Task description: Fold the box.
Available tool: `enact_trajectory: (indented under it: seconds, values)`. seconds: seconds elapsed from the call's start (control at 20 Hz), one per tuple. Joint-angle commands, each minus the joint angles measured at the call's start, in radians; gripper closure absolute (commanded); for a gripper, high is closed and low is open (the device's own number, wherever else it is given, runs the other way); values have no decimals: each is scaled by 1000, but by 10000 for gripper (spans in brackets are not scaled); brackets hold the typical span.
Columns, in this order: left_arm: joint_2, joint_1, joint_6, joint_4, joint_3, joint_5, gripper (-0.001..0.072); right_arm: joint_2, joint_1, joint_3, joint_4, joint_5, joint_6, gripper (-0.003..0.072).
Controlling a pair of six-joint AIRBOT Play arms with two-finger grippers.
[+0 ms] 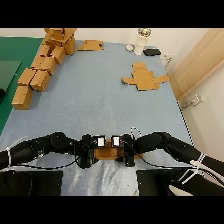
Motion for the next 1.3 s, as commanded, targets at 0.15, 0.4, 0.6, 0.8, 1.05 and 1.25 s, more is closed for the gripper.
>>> enact_trajectory:
  seconds: [0.15,0.4,0.6,0.8,1.05,1.25]
  values:
    - [-7,-2,8,-3,0,14,230,0,0,0,1,0,0,179]
    - [-7,-2,8,-3,0,15,230,0,0,0,1,0,0,179]
    - [-7,-2,9,-3,0,16,230,0,0,0,1,0,0,179]
    - [-7,-2,9,-3,0,16,230,0,0,0,1,0,0,178]
    - [-7,-2,8,-3,0,16,230,0,0,0,0,0,0,178]
    - [-7,-2,9,-3,0,16,230,0,0,0,-11,-1,0,179]
